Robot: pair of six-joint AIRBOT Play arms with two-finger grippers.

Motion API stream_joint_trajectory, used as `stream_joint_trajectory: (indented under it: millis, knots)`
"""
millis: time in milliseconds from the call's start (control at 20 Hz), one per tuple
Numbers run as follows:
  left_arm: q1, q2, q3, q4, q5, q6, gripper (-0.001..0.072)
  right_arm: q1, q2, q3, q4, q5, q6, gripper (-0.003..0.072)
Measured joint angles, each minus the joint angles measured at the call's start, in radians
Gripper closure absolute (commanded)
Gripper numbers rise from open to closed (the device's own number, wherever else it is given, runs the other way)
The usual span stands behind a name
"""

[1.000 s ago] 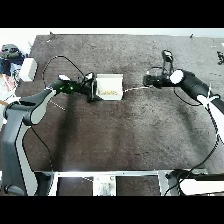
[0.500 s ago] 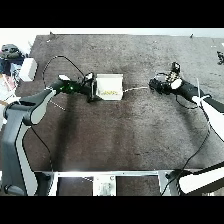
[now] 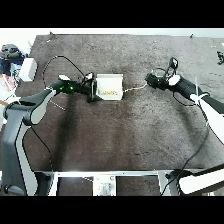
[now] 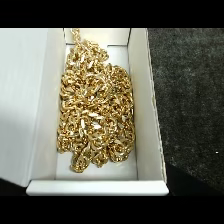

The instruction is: Fold the box and place the chain.

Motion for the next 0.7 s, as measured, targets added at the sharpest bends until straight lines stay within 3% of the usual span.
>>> stream_joint_trajectory:
  millis: [250,400,700]
  knots:
    - [0.0,0.0,0.0,0.0,0.0,0.0,0.0292,0.129,0.251,0.002,0.003,0.096,-0.084,0.0673]
    - [0.0,0.0,0.0,0.0,0.0,0.0,0.0292,0.229,0.363,0.002,-0.005,0.077,-0.104,0.0673]
    - [0.0,0.0,0.0,0.0,0.0,0.0,0.0292,0.394,0.376,0.002,-0.012,-0.06,-0.115,0.0673]
